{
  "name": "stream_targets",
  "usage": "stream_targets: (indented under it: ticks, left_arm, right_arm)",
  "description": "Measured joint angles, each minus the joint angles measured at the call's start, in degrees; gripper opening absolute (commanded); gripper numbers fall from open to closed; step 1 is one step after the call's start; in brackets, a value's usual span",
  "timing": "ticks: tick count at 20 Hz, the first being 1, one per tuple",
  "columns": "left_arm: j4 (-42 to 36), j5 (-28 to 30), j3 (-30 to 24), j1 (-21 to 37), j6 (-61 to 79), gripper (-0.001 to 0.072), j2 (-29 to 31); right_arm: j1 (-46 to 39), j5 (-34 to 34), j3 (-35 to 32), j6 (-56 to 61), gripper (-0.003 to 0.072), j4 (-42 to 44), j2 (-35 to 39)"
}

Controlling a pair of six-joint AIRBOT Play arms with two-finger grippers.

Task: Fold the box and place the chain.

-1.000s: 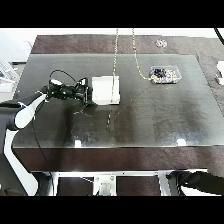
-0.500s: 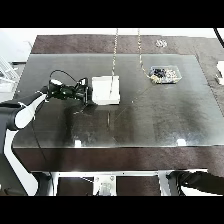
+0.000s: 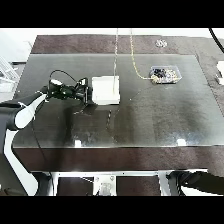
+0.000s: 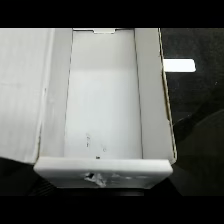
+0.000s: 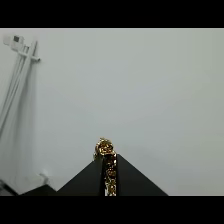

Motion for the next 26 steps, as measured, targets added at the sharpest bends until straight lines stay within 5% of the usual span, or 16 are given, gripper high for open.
stream_targets:
  ticks: [11,26]
  left_arm:
    - [0.0,0.0,0.0,0.0,0.0,0.0411,0.0]
    - [0.0,0.0,0.0,0.0,0.0,0.0411,0.0]
  right_arm:
    - [0.0,15.1,-7.0,5.4,0.0015,0.1,0.0]
    - [-0.2,13.2,-33.8,8.8,0.0015,3.0,-0.6]
